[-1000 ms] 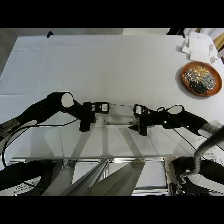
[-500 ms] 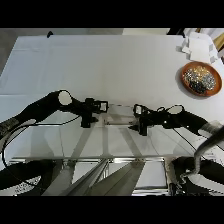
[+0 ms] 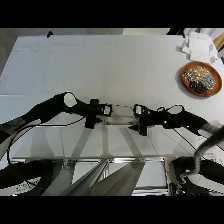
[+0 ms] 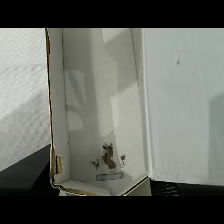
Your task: Fold the box and place the chain.
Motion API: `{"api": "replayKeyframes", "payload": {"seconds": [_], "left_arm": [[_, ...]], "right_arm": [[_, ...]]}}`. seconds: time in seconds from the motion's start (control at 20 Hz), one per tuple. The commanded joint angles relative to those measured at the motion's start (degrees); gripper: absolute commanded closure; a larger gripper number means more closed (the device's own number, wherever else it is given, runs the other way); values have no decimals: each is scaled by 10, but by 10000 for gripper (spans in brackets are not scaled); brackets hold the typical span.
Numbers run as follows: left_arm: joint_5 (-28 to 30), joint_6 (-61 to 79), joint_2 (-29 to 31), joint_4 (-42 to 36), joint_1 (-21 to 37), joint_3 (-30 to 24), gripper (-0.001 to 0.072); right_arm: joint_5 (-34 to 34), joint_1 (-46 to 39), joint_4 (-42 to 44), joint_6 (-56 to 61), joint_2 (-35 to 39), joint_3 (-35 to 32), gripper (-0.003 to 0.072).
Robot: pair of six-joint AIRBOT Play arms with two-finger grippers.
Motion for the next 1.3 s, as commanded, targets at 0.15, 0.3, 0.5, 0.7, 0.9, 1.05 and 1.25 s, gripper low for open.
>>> {"api": "replayKeyframes", "payload": {"seconds": [0.15, 0.3, 0.5, 0.7, 0.9, 1.05, 1.25], "left_arm": [[3, 10, -5, -13, -15, 0, 575], [3, 10, -5, -18, -15, 0, 577], [3, 10, -5, -43, -30, 0, 578], [-5, -7, -3, -36, -24, 0, 553], [-14, -18, 5, -33, -12, 0, 516], [-15, -18, 7, -32, -9, 0, 453], [-21, -18, 7, -32, -9, 0, 439]], "right_arm": [[0, 0, 0, 0, 0, 0, 304], [0, 0, 0, 0, 0, 0, 304], [0, 0, 0, 0, 0, 0, 304], [0, 0, 0, 0, 0, 0, 304], [0, 0, 0, 0, 0, 0, 304], [0, 0, 0, 0, 0, 0, 304], [0, 0, 0, 0, 0, 0, 304]]}}
